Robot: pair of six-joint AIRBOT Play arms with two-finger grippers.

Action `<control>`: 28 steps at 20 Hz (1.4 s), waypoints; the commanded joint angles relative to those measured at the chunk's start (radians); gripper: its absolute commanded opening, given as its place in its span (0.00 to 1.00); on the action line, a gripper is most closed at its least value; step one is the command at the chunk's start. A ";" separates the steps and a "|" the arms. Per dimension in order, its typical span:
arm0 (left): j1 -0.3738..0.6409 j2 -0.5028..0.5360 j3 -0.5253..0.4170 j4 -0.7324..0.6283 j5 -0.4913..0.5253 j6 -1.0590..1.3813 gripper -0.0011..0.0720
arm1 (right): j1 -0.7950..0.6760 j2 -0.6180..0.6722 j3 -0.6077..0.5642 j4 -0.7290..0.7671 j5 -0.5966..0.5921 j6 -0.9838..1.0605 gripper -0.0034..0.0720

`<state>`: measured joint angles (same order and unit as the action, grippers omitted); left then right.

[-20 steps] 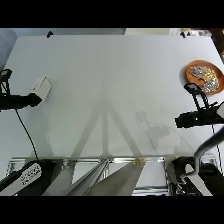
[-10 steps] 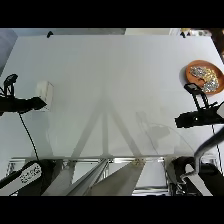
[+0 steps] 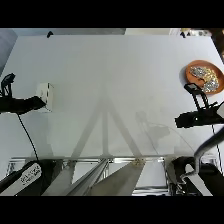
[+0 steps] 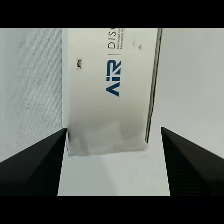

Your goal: Fold the box and place the chain.

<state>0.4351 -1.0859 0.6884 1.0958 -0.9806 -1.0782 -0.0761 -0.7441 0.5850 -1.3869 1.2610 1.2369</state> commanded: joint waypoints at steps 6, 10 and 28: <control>-0.156 0.293 0.000 -0.025 0.011 -0.003 0.87 | -0.001 -0.001 0.001 0.000 0.000 0.000 0.07; -0.335 0.355 0.000 -0.024 -0.024 0.001 0.66 | -0.001 -0.001 0.001 0.000 0.000 0.000 0.07; -0.530 0.235 0.000 -0.040 -0.064 -0.003 0.02 | -0.001 -0.001 0.001 0.000 0.000 0.000 0.07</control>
<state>-0.0933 -0.8486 0.6884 1.0565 -1.0439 -1.0809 -0.0761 -0.7441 0.5850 -1.3869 1.2606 1.2369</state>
